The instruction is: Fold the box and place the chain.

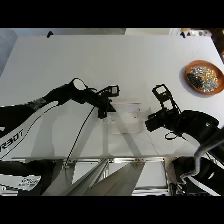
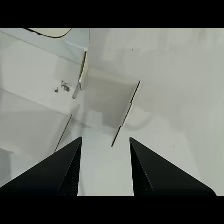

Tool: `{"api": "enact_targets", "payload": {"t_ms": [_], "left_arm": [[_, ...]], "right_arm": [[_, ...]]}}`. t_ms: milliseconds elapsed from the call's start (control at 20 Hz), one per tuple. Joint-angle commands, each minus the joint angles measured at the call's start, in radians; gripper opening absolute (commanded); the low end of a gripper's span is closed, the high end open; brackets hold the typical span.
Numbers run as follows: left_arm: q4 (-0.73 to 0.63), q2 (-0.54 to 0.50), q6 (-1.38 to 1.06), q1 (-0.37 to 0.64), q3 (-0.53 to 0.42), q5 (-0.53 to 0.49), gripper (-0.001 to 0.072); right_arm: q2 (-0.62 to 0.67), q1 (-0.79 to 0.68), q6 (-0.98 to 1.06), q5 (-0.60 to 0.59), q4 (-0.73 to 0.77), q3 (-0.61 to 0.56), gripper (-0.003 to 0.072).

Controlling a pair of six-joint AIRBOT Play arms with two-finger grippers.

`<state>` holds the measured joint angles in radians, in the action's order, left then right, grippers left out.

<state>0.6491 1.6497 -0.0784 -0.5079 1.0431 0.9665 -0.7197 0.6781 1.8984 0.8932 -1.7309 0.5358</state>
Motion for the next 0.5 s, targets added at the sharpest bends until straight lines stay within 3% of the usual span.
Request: {"api": "enact_targets", "payload": {"t_ms": [0,450], "left_arm": [[0.065,-0.012,0.014,-0.002,0.013,0.033,0.0002],[0.056,-0.012,-0.056,-0.026,0.013,0.008,0.0006]], "right_arm": [[0.0,0.001,0.0,0.0,0.001,0.001,0.0342],[0.0,0.001,0.0,0.0,0.001,0.001,0.0342]]}}
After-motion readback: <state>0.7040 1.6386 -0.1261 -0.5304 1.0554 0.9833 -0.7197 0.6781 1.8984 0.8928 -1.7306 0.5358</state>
